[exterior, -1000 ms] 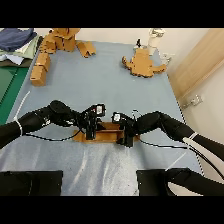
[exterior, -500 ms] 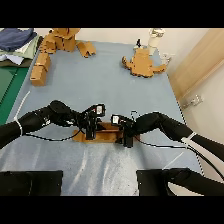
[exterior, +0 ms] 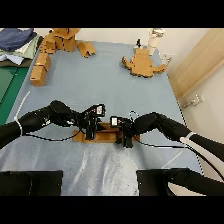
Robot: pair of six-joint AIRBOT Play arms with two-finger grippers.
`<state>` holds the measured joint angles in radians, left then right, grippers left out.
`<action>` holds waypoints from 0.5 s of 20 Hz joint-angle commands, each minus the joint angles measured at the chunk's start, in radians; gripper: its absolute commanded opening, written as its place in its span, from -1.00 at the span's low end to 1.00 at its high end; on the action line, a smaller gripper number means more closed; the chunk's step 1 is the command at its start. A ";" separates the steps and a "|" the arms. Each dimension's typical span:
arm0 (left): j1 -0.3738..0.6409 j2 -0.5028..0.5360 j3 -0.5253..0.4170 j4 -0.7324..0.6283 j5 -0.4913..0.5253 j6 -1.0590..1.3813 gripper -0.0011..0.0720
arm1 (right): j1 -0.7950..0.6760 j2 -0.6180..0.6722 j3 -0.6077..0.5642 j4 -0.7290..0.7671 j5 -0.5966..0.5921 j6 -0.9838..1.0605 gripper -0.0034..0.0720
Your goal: Fold the box.
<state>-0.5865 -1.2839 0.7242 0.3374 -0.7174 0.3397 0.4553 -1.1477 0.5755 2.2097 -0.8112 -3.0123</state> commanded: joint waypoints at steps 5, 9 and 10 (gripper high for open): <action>0.000 0.000 0.000 0.000 0.001 0.000 -0.94 | 0.001 -0.015 -0.001 -0.021 -0.008 0.001 0.42; 0.000 0.000 0.000 0.000 0.001 0.000 -0.94 | 0.004 -0.015 -0.001 -0.022 -0.008 0.001 0.42; 0.000 0.000 0.000 0.000 0.001 0.000 -0.94 | 0.004 -0.015 -0.001 -0.022 -0.006 0.001 0.42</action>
<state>-0.5865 -1.2846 0.7238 0.3370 -0.7166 0.3397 0.4580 -1.1622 0.5747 2.1910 -0.8131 -3.0119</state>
